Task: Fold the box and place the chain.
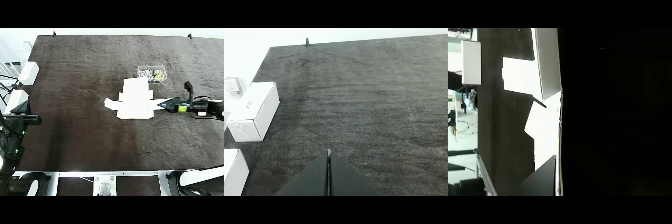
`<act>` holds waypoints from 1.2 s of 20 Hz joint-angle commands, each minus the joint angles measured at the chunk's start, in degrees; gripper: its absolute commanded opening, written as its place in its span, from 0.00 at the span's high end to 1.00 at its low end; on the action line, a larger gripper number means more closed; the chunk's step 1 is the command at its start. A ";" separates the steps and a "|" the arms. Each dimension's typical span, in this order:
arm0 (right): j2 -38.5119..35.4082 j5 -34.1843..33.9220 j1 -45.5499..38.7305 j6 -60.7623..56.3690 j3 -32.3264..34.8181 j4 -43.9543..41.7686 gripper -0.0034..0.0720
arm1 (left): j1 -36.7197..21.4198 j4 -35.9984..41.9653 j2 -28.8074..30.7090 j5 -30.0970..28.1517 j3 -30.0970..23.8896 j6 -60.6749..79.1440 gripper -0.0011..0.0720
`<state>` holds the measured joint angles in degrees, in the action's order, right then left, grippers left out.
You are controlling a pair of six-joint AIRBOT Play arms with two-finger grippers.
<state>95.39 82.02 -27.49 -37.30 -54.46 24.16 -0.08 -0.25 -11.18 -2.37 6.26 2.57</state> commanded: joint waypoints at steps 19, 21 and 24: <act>-5.79 -40.52 35.98 5.40 0.63 -11.76 0.94 | -0.02 0.00 0.02 4.90 0.04 -0.17 0.96; -5.77 -41.22 35.98 5.42 0.76 -9.70 0.94 | -0.02 -0.04 0.02 7.28 0.17 1.70 0.51; -5.77 -43.04 35.98 5.44 1.22 -9.03 0.94 | -0.02 0.72 0.02 9.97 0.61 1.36 0.23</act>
<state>89.54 41.21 8.25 -31.90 -53.43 13.61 -0.08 -0.19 -11.16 4.05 6.50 3.44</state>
